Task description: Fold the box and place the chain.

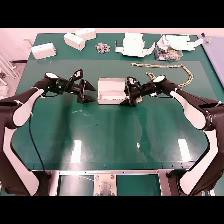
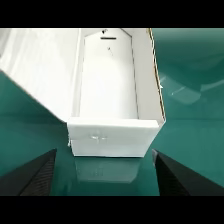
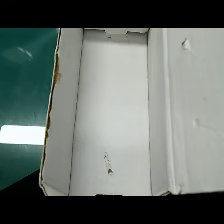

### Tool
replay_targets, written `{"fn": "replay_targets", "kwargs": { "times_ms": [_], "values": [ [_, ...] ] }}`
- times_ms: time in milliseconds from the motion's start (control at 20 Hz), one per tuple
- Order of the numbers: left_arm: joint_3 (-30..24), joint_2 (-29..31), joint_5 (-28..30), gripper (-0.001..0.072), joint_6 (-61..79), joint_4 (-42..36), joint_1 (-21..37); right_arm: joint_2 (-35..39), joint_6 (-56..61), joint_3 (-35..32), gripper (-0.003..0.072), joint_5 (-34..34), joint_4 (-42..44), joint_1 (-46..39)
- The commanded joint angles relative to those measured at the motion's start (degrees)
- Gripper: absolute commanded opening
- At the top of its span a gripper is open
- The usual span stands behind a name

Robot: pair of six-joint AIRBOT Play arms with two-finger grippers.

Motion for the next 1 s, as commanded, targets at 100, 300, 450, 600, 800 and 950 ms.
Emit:
{"fn": "replay_targets", "kwargs": {
  "times_ms": [100, 300, 450, 600, 800, 950],
  "values": [
    [-0.39, -1.03, 1.57, 0.0720, 0.55, -0.98, -0.94, 0.00, 0.02, 0.02, 0.0588, 0.00, 0.00, 0.04],
    [-0.39, -1.99, 0.02, 0.0720, 1.16, -1.66, -1.46, 0.00, 0.02, 0.02, 0.0588, 0.00, 0.02, 0.04],
    [-0.39, -1.99, -0.09, 0.0720, 1.49, -2.03, -1.60, 0.00, 0.02, 0.02, 0.0587, 0.00, 0.00, 0.04],
    [-0.39, -1.99, 0.39, 0.0720, 1.92, -2.05, -2.34, 0.00, 0.02, 0.02, 0.0587, 0.00, 0.02, 0.04],
    [-0.39, -2.12, 2.69, 0.0720, 2.32, -0.31, -3.89, 0.00, 0.02, 0.02, 0.0587, 0.00, 0.00, 0.04],
    [-0.39, -2.82, 3.80, 0.0719, 1.84, -0.59, -3.91, 0.00, 0.02, 0.02, 0.0588, 0.00, 0.02, 0.04]
  ]
}}
